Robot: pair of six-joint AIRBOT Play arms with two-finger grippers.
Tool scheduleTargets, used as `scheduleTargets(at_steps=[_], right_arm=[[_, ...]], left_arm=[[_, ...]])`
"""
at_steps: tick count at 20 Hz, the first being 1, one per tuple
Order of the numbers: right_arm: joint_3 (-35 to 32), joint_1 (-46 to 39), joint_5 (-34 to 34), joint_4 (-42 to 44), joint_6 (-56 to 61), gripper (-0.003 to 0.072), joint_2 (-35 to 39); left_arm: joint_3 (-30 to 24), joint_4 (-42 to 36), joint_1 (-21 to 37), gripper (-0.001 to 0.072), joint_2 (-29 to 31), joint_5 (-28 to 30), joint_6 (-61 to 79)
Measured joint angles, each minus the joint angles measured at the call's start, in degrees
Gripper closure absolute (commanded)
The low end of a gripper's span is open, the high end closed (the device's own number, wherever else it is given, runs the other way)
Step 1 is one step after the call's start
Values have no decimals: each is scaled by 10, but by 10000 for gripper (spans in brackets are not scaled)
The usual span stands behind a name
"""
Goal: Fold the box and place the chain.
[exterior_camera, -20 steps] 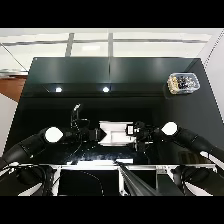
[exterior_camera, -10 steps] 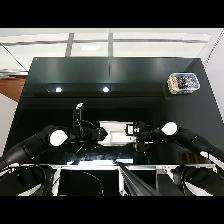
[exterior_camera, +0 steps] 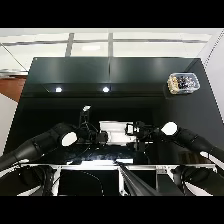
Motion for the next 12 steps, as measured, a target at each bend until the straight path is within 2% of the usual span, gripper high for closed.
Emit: scheduleTargets(at_steps=[6, 8, 9, 12], right_arm=[[0, 0, 0, 0, 1, 200, 0], [0, 0, 0, 0, 1, 200, 0], [0, 0, 0, 0, 1, 200, 0], [0, 0, 0, 0, 1, 200, 0]], left_arm=[[59, 69, -16, 101, -47, -59, -67], [79, 98, -24, 287, -60, -84, -100], [88, 108, -29, 312, -66, -93, -110], [114, 129, -45, 313, -90, -115, -136]])
